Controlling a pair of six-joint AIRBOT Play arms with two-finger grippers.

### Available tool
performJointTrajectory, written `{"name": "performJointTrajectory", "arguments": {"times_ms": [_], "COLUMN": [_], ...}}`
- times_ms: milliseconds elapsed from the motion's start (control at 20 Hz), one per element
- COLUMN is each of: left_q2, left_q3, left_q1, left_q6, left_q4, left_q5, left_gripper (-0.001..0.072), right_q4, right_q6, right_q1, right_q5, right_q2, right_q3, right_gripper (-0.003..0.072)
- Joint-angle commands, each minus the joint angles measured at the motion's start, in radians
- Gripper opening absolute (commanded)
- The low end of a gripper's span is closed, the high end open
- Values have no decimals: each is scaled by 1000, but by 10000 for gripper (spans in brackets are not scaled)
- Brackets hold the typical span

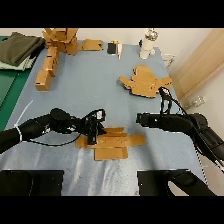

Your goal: Fold the box.

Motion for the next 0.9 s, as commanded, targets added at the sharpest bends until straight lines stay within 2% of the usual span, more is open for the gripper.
{"name": "performJointTrajectory", "arguments": {"times_ms": [0, 550, 700, 850], "left_q2": [8, -15, -15, -15], "left_q3": [0, 1, 1, 1], "left_q1": [24, 23, 23, 23], "left_q6": [-21, -21, -21, -21], "left_q4": [2, 4, 4, 3], "left_q5": [-67, -72, -72, -72], "left_gripper": [11, 11, 11, 11], "right_q4": [1, 8, 25, -21], "right_q6": [0, 0, 1, 30], "right_q1": [1, 1, 20, 165], "right_q5": [0, -21, -170, -295], "right_q2": [0, 0, 4, 21], "right_q3": [0, 0, 0, 0], "right_gripper": [4, 4, 4, 2]}}
